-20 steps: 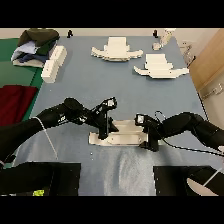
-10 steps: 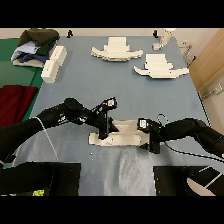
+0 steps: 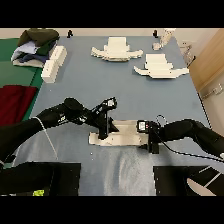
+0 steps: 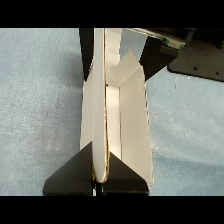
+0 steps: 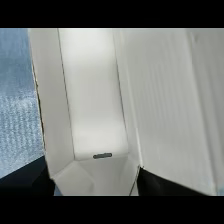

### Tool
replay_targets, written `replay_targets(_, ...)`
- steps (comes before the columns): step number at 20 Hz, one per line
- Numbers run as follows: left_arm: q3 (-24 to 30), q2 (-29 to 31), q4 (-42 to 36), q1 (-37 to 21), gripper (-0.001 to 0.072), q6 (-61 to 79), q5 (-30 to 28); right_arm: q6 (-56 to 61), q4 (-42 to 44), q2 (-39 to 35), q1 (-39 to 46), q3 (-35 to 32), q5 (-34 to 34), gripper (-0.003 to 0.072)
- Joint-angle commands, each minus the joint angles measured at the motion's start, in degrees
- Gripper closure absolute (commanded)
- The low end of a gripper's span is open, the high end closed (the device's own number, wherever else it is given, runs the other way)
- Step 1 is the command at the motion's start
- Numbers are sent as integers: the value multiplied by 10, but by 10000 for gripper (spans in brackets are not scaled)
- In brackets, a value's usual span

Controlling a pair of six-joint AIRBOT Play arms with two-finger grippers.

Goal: Fold the box.

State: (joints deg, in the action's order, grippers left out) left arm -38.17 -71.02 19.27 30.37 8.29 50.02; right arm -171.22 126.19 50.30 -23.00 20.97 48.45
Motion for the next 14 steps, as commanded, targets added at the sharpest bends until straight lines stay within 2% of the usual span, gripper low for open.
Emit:
replay_targets(1,0,0,0,0,696,0,0,-7,1,15,-5,0,-12,43)
replay_targets(2,0,0,0,0,696,0,0,-7,0,17,-12,0,-16,43)
replay_targets(3,0,0,0,0,696,0,0,-7,1,19,-16,0,-15,77)
replay_targets(4,0,0,0,0,696,0,0,-7,1,23,-18,0,-12,177)
replay_targets(14,0,0,0,0,696,0,0,-7,-4,24,-17,0,-13,183)
